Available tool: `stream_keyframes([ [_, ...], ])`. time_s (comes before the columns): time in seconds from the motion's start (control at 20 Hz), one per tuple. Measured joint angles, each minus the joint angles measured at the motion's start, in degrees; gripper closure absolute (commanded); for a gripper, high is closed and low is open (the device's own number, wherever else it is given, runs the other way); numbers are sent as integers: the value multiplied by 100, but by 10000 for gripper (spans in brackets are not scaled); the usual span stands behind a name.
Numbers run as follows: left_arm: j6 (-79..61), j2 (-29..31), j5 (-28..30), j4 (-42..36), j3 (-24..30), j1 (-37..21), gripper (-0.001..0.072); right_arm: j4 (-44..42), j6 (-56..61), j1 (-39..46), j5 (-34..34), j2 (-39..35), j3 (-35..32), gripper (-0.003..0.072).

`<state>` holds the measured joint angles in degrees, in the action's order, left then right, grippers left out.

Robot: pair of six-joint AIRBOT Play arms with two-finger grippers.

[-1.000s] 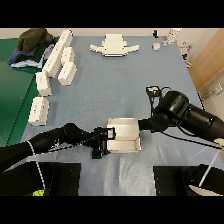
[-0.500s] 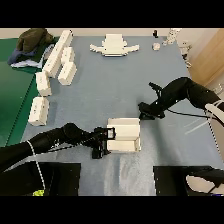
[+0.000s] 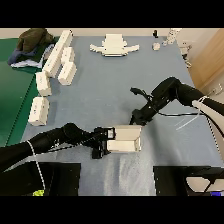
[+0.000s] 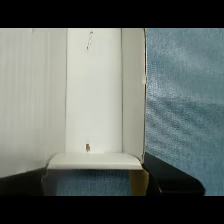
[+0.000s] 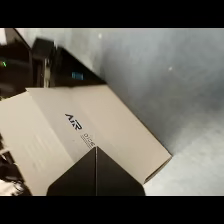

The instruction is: Fold the box.

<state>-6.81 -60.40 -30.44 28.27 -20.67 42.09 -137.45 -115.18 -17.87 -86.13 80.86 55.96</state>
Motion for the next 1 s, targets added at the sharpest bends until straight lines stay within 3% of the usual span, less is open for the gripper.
stream_keyframes([
  [0.25, 0, 0, 0, 0, 0, 0, 190, 466, -188, -518, 693, -699, -352, 683],
  [0.7, -2, 0, 0, 0, 0, 0, 191, 868, -345, -2352, 4063, -2623, -2291, 683],
  [1.0, 0, 0, -2, -2, 0, 0, 191, 1012, -343, -3344, 5952, -3110, -2959, 682],
])
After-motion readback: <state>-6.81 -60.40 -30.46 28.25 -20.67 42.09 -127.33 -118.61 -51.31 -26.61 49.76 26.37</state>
